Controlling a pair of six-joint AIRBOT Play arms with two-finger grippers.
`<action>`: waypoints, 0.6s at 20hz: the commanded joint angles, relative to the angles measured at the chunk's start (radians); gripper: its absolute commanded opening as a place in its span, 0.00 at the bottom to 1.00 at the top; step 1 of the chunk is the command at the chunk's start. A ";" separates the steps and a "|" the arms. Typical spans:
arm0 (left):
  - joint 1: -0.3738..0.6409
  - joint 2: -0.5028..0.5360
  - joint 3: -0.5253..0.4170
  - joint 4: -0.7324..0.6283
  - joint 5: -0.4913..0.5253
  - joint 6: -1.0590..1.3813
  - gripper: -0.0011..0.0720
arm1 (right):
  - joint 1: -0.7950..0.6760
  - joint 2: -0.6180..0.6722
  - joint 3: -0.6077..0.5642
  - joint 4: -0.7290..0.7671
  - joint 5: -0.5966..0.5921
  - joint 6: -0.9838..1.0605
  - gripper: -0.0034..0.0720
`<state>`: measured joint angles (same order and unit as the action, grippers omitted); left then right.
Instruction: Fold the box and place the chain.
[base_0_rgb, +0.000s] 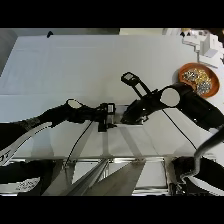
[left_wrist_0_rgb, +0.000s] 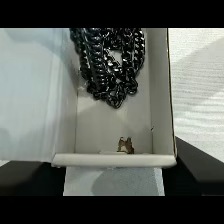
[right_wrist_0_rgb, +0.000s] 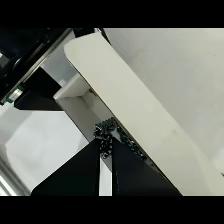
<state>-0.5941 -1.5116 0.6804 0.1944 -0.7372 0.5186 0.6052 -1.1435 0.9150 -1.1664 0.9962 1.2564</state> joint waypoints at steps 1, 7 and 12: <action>0.000 0.000 0.001 0.000 0.000 0.000 0.36 | 0.049 -0.031 -0.002 0.001 -0.050 0.005 0.07; 0.000 0.000 0.001 0.000 0.000 0.000 0.36 | 0.079 -0.052 -0.002 -0.008 -0.070 0.035 0.16; 0.000 0.000 0.001 0.000 0.000 0.000 0.36 | 0.078 -0.040 -0.002 -0.010 -0.025 0.049 0.20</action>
<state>-0.5941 -1.5116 0.6804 0.1944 -0.7368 0.5186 0.6815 -1.1912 0.9134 -1.1736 0.9379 1.2984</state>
